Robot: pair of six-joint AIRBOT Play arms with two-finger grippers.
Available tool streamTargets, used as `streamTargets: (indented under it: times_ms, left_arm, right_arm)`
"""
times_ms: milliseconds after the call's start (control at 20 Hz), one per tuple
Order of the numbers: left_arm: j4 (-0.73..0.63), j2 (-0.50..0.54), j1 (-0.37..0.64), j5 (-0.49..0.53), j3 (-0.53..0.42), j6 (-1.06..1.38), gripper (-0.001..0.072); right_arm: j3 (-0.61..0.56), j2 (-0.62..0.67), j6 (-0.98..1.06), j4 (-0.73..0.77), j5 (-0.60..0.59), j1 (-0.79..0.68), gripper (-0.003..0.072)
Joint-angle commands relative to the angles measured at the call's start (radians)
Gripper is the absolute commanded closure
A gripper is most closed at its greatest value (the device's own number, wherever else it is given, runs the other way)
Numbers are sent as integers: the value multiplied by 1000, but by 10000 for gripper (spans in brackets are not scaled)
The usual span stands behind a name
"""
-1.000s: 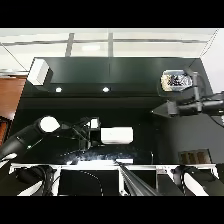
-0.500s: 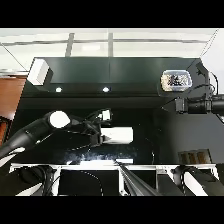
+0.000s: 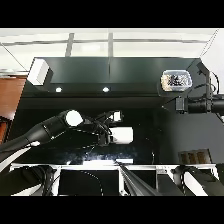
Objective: Fold the box and place the chain.
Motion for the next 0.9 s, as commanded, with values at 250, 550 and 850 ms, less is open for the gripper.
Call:
streamTargets:
  times_ms: [250, 550, 850]
  left_arm:
    - [0, -11, -5, -20, 3, -4, -2]
    - [0, -52, -8, -6, 3, -3, -2]
    - [3, -126, -93, 141, 3, -3, -3]
  right_arm:
    - [-1, 0, 0, -4, -6, 0, 674]
    - [-1, 0, 0, -12, -8, 0, 674]
    - [-1, 0, 4, -12, -20, 0, 674]
